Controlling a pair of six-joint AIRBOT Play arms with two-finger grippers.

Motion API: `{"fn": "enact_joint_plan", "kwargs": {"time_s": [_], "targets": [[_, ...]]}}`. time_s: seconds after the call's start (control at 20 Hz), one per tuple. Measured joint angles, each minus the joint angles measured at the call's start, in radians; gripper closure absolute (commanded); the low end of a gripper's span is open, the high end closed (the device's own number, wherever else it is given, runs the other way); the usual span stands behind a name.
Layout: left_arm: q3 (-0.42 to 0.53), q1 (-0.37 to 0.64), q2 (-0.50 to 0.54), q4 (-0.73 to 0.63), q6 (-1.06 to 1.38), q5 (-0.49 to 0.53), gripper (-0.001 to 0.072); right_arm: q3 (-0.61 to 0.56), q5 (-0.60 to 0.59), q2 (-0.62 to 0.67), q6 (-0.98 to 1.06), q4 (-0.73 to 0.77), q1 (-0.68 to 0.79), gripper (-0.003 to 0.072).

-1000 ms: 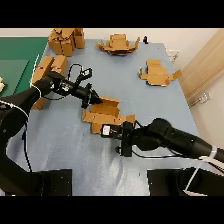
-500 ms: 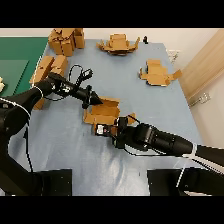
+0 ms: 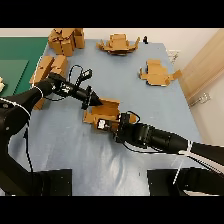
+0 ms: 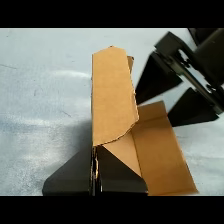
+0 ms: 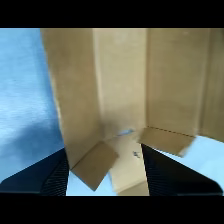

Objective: Fold the box.

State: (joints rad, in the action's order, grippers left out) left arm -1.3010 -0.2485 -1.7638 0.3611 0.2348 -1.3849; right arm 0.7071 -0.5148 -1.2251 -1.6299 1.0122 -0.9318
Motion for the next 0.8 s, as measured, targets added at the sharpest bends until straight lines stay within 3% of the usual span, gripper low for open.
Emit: {"fn": "enact_joint_plan", "kwargs": {"time_s": [0.35,0.5,0.8], "targets": [[0.0,0.001,0.0,0.014,-0.001,-0.055,0.0693,0.0,0.027,0.006,0.173,-0.121,0.025,0.0011],[0.0,0.001,0.0,0.019,-0.001,-0.071,0.0693,0.0,0.033,0.006,0.199,-0.135,0.028,-0.0032],[0.0,0.001,0.0,0.023,-0.001,-0.097,0.0693,0.0,0.07,0.006,0.212,-0.157,0.045,-0.0034]]}}
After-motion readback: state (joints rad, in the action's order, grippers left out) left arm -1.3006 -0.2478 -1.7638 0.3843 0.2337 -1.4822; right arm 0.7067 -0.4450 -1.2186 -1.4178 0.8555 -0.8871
